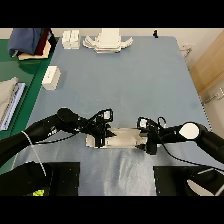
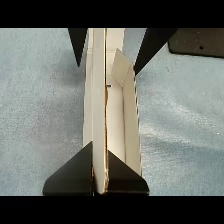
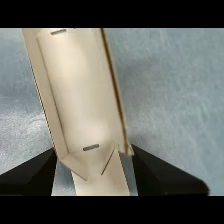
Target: Fold the box.
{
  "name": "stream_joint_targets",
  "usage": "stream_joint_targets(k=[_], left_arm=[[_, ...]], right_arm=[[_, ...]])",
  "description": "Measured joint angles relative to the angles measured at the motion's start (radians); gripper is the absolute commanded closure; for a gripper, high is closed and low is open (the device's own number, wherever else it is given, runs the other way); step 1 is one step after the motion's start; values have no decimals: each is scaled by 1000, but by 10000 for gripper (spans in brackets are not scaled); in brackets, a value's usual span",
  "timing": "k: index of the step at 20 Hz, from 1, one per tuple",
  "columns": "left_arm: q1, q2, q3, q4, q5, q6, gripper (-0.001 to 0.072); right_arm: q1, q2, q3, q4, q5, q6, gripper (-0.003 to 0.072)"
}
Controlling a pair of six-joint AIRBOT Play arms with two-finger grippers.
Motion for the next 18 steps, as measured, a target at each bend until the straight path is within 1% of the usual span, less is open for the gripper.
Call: stream_joint_targets(k=[2, 5, 13, 18], left_arm=[[0, 0, 0, 0, 0, 0, 696], [0, 0, 0, 0, 0, 0, 696], [0, 0, 0, 0, 0, 0, 696], [0, 0, 0, 0, 0, 0, 696]], right_arm=[[-28, -53, 13, 61, 23, -90, -34], [-47, -90, 22, 104, 41, -144, -34], [-58, -102, 26, 118, 55, -156, -34], [-58, -130, 16, 102, 50, -204, -18]])
